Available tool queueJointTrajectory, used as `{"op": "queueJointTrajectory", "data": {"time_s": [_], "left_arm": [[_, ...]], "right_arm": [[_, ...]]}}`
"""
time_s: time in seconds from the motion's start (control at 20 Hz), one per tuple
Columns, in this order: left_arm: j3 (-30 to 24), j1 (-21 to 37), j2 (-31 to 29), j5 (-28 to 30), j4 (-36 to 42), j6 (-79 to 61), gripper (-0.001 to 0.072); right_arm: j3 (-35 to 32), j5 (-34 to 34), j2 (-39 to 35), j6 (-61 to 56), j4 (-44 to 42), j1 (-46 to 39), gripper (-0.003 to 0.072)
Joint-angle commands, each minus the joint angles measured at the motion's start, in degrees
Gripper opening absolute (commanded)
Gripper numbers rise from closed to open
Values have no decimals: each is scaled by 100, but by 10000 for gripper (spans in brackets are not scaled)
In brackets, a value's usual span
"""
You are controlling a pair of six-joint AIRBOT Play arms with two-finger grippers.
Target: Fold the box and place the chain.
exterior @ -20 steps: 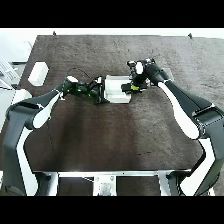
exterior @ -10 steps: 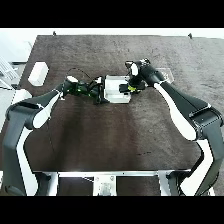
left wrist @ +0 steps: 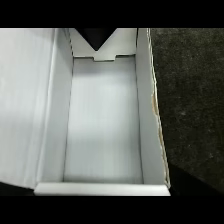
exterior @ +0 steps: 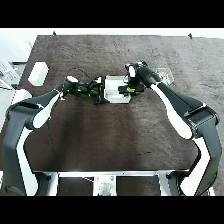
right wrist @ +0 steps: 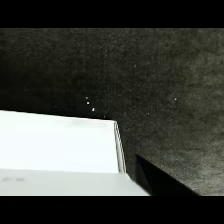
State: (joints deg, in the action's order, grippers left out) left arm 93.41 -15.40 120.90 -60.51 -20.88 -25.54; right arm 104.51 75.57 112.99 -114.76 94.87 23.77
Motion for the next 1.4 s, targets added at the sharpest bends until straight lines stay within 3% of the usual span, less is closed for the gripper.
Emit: {"op": "queueJointTrajectory", "data": {"time_s": [0.0,0.15,0.3,0.4,0.6,0.65,0.75,1.1,1.35], "left_arm": [[7,4,-2,0,0,0,290],[7,4,-2,0,0,0,290],[7,15,-2,0,4,0,290],[7,15,0,2,7,0,290],[7,15,-2,2,13,0,290],[7,15,0,2,11,0,290],[7,15,0,2,11,0,290],[7,13,-2,0,13,0,290],[7,15,0,2,13,0,290]], "right_arm": [[125,101,98,-188,33,-4,237],[221,101,101,-323,28,-2,141],[219,109,142,-378,-46,-2,117],[219,103,184,-378,-122,-2,13],[221,98,201,-376,-120,2,8],[221,98,201,-376,-120,-2,61],[221,107,184,-374,-127,-28,430],[229,146,-103,-258,-120,-55,440],[216,142,-90,-264,-122,-127,392]]}}
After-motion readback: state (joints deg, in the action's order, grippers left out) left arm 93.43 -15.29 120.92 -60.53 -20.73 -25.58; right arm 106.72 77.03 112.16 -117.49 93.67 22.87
